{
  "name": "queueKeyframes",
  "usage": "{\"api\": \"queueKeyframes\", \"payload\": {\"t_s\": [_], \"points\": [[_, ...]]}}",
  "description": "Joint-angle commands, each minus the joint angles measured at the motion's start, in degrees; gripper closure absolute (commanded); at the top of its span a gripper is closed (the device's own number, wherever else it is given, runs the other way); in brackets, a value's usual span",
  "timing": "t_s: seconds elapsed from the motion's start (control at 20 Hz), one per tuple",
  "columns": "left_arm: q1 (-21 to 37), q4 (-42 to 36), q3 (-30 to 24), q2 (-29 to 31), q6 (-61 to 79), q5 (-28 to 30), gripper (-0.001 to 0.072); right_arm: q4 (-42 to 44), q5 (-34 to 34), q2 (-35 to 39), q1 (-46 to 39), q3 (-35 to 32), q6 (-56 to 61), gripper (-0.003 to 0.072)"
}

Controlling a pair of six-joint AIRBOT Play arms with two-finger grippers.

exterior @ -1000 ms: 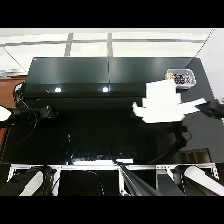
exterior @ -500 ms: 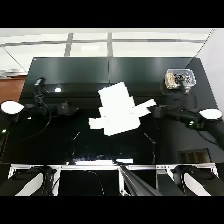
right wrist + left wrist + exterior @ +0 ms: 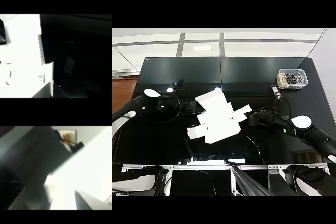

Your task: Fold the box and place the chain.

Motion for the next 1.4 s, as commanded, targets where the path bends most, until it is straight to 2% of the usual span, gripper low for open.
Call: {"api": "queueKeyframes", "payload": {"t_s": [0.0, 0.1, 0.15, 0.4, 0.6, 0.9, 1.05, 1.2, 1.35], "points": [[-0.24, -6.86, 3.82, -7.41, 11.26, -9.94, 0.0015, -0.85, 3.34, 0.04, 0.92, -0.07, 0.24, 0.0673], [-0.42, -7.80, 6.27, -10.23, 18.21, -19.26, 0.0017, -0.85, 3.98, 0.04, 0.92, -0.07, 0.26, 0.0672], [-0.48, -6.69, 7.23, -10.97, 18.23, -21.51, 0.0025, -1.05, 3.93, 0.04, 0.92, -0.07, 0.26, 0.0672], [-2.05, 2.93, 8.81, -11.32, 17.75, -26.49, 0.0034, -4.11, 3.67, 0.04, 0.90, -0.07, 2.21, 0.0672], [-3.52, 6.82, 8.83, -11.28, 15.93, -25.22, 0.0034, -4.07, 1.99, 0.04, 0.90, -0.07, 3.58, 0.0672], [-3.06, 7.02, 8.87, -11.26, 13.25, -22.84, 0.0034, -4.07, -0.59, 0.04, 0.79, -0.07, 6.43, 0.0672], [-2.29, 5.84, 8.85, -11.21, 11.91, -19.02, 0.0034, -4.00, -1.86, 0.04, 0.74, -0.07, 7.76, 0.0673], [-2.75, 0.07, 8.81, -11.21, 12.83, -15.02, 0.0033, -4.02, -2.49, 0.04, 0.74, -0.07, 9.62, 0.0672], [-2.43, 1.31, 8.81, -11.21, 11.89, -13.94, 0.0033, -4.00, -3.54, 0.04, 0.74, -0.07, 10.97, 0.0672]]}}
